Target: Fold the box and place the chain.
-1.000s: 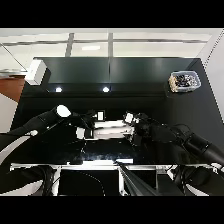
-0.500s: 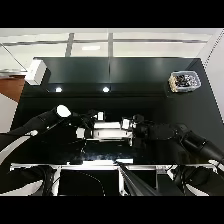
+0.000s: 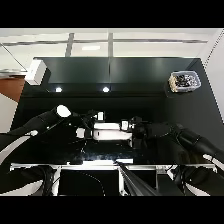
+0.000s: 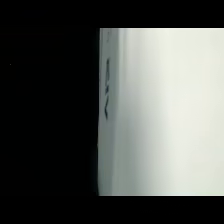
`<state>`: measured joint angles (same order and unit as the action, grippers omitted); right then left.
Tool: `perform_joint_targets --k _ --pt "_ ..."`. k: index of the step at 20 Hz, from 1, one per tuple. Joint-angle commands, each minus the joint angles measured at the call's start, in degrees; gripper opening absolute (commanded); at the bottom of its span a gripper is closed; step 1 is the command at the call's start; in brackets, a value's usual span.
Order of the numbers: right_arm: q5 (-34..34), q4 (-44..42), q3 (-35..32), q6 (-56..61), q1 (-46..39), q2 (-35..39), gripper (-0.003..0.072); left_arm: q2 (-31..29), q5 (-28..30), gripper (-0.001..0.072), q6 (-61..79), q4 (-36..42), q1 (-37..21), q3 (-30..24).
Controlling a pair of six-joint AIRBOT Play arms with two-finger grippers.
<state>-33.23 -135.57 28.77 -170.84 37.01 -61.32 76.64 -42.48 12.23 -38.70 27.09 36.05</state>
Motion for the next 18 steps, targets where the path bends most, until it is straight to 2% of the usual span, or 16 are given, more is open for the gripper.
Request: perform_joint_targets --k 1,6,18 --pt "0.2 -0.5 0.0 -0.4 -0.1 -2.2 0.0699 0.0 0.1 0.0030 0.0 0.2 0.0 0.0" --pt "1.3 0.2 0.0 -0.4 -0.1 -4.5 0.0699 0.0 0.1 0.0030 -0.1 0.2 0.0 0.0" --pt "2.3 0.0 0.0 -0.4 -0.1 -4.7 0.0699 0.0 0.1 0.0030 0.0 0.2 0.0 0.0"
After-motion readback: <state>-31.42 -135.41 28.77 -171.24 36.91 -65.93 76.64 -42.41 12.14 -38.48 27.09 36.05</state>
